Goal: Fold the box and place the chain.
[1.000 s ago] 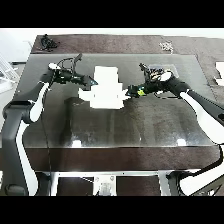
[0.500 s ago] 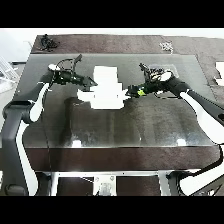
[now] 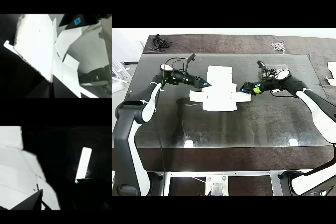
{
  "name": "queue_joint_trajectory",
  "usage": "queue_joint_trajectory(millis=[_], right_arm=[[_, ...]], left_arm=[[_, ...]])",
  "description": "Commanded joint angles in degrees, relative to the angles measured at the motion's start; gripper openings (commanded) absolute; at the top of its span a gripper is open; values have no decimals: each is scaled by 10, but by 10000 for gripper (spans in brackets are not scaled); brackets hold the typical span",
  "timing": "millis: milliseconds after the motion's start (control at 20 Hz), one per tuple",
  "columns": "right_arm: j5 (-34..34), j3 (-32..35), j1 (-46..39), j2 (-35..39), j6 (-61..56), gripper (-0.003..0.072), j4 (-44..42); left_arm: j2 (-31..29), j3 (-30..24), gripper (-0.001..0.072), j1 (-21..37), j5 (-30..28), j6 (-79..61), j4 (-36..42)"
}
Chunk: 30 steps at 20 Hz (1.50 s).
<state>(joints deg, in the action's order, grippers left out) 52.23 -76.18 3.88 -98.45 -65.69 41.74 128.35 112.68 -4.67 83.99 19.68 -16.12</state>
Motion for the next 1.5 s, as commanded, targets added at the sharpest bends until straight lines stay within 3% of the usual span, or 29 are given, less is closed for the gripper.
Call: queue_joint_trajectory(millis=[0, 400, 800, 950, 1450], right_arm=[[-3, -2, -42, 14, 20, 385, -38], [1, -2, -68, 21, 61, 385, -57], [-2, -1, -66, 21, 80, 385, -57], [-2, 1, -61, 20, 94, 385, -57], [-1, 1, -53, 18, 94, 385, -57]], left_arm=[[0, 0, 14, 1, 36, -136, 44], [-2, -21, 13, 1, 28, -248, 22], [-64, -171, 13, 2, -99, -402, 23], [-67, -209, 13, 2, -100, -431, 42], [-65, -213, 18, 2, -101, -457, 37]])
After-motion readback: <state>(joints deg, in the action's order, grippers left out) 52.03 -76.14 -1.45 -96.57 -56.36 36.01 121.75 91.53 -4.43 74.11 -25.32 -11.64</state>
